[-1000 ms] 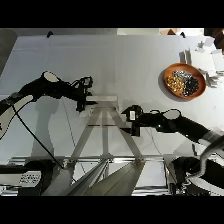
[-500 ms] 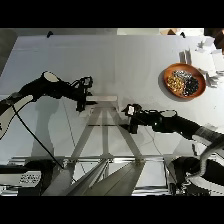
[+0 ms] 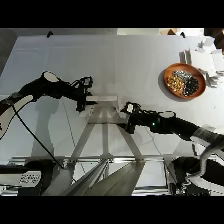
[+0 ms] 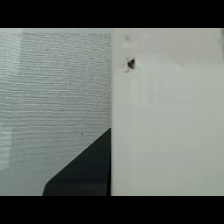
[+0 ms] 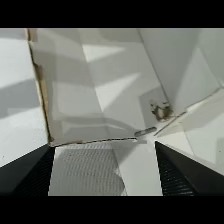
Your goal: Fold the box and place the chain.
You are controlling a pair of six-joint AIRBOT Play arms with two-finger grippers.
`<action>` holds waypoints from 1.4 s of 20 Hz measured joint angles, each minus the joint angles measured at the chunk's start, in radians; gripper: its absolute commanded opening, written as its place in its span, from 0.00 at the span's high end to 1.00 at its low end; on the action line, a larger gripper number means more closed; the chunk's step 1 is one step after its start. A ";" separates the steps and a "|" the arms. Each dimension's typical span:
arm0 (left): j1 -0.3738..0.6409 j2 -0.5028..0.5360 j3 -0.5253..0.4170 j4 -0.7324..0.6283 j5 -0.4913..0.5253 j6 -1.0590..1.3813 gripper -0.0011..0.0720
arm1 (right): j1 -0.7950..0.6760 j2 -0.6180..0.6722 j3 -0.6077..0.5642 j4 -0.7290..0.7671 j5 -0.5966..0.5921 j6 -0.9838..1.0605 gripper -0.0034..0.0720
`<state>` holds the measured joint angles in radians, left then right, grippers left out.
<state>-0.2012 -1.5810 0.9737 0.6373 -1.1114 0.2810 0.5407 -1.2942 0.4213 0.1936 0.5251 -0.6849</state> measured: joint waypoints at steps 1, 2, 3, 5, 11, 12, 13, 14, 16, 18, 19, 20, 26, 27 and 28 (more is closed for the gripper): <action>0.000 0.000 0.000 0.000 0.000 0.000 0.97 | 0.000 0.000 0.000 0.006 0.000 0.001 0.00; 0.000 0.000 0.000 0.000 0.000 0.000 0.97 | 0.000 0.000 0.002 0.009 -0.002 0.003 0.00; 0.000 0.000 0.000 0.000 0.000 0.000 0.97 | 0.000 0.000 0.006 0.012 -0.003 0.003 0.00; 0.000 0.000 0.000 0.000 0.000 0.000 0.97 | 0.000 0.000 0.016 0.006 -0.004 0.004 0.00; 0.000 0.000 0.000 0.000 0.000 0.000 0.97 | -0.023 0.000 0.034 -0.033 0.008 0.009 0.00; 0.000 0.000 0.000 0.000 0.000 0.000 0.97 | -0.032 0.000 0.039 -0.040 0.014 0.023 0.00; 0.000 0.000 0.000 0.000 0.000 0.000 0.97 | -0.042 0.000 0.046 -0.047 0.018 0.043 0.00; 0.000 0.000 0.000 0.000 0.000 0.000 0.97 | -0.049 0.000 0.054 -0.052 0.020 0.061 0.00; 0.000 0.000 0.000 0.000 0.000 0.000 0.97 | -0.060 0.000 0.073 -0.066 0.027 0.087 0.00; 0.000 0.000 0.000 0.000 0.000 0.000 0.97 | -0.066 0.000 0.095 -0.112 0.034 0.107 0.00; 0.000 0.000 0.000 0.000 0.000 0.000 0.97 | -0.068 0.000 0.106 -0.143 0.035 0.117 0.00; 0.000 0.000 0.000 0.000 0.000 0.000 0.97 | -0.071 0.000 0.119 -0.179 0.035 0.132 0.00; 0.000 0.000 0.000 0.000 0.000 0.000 0.97 | -0.135 0.000 0.182 -0.302 0.098 0.184 0.00; 0.000 0.000 0.000 0.001 -0.004 0.000 0.97 | -0.143 0.000 0.190 -0.314 0.116 0.188 0.00; 0.000 0.000 0.000 0.000 -0.002 0.000 0.97 | -0.148 -0.001 0.196 -0.323 0.127 0.190 0.00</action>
